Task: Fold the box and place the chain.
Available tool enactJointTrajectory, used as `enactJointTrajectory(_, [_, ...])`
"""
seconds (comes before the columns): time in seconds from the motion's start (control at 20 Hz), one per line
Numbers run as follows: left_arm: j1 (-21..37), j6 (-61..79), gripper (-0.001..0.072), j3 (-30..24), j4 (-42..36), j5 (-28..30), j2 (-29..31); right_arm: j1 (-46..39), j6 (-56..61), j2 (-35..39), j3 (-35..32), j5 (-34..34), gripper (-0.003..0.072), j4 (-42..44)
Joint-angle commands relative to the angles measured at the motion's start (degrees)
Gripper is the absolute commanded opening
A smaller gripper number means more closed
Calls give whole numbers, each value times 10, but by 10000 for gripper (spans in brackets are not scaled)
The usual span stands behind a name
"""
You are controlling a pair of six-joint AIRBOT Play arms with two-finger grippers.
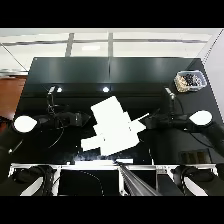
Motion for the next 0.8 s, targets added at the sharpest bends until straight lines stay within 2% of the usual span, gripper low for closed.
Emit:
enactJointTrajectory(0.0, [89, 139, 704, 7, -125, -164, -89, 72, 28, 13, -21, -80, 50, 1])
enactJointTrajectory(0.1, [133, 225, 704, 7, -188, -240, -155, 73, 32, 13, -21, -81, 50, 1])
enactJointTrajectory(0.15, [141, 253, 704, 7, -196, -258, -182, 73, 33, 13, -21, -81, 50, 1])
enactJointTrajectory(0.4, [119, 334, 704, 7, -221, -263, -277, 73, 43, 13, -21, -78, 50, 5])
enactJointTrajectory(0.75, [74, 440, 704, 11, -311, -263, -342, 73, 43, 13, -21, -79, 50, 5])
